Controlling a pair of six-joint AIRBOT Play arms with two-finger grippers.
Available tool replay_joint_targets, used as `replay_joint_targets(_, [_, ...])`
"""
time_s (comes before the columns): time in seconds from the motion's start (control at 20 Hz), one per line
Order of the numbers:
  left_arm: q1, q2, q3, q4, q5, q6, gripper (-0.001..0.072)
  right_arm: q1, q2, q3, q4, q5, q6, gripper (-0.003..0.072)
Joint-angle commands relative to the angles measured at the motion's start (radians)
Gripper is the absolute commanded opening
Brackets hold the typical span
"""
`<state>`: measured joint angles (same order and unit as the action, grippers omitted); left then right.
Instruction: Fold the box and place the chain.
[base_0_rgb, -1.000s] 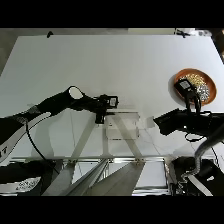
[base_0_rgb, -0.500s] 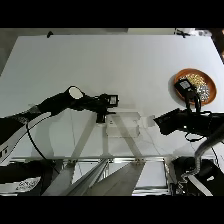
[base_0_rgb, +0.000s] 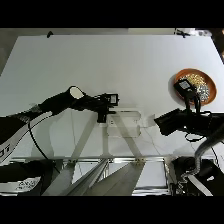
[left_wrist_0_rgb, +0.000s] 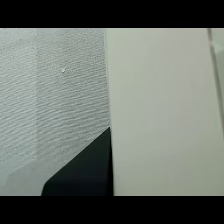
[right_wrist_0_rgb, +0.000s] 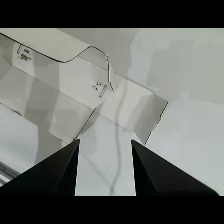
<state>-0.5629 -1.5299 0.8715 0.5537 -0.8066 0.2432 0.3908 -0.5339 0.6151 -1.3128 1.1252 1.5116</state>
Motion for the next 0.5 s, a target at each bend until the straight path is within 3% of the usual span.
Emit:
replay_joint_targets(0.0, [-0.001, -0.001, -0.001, 0.003, -0.002, 0.0, 0.0011, 0.0, 0.0, -0.001, 0.019, 0.047, -0.092, 0.0393])
replay_joint_targets(0.1, [-0.001, -0.001, -0.001, 0.004, -0.002, 0.0, 0.0011, 0.0, 0.0, -0.001, 0.035, 0.087, -0.194, 0.0387])
replay_joint_targets(0.15, [-0.001, -0.001, -0.001, 0.003, -0.002, 0.0, 0.0011, 0.0, 0.0, -0.001, 0.041, 0.107, -0.254, 0.0341])
replay_joint_targets(0.3, [-0.001, -0.001, -0.001, 0.004, -0.002, 0.0, 0.0011, 0.0, -0.002, -0.001, 0.067, 0.095, -0.441, 0.0019])
replay_joint_targets(0.45, [-0.001, -0.001, -0.001, 0.003, -0.003, 0.0, 0.0011, 0.0, -0.039, -0.001, 0.125, -0.018, -0.613, 0.0008])
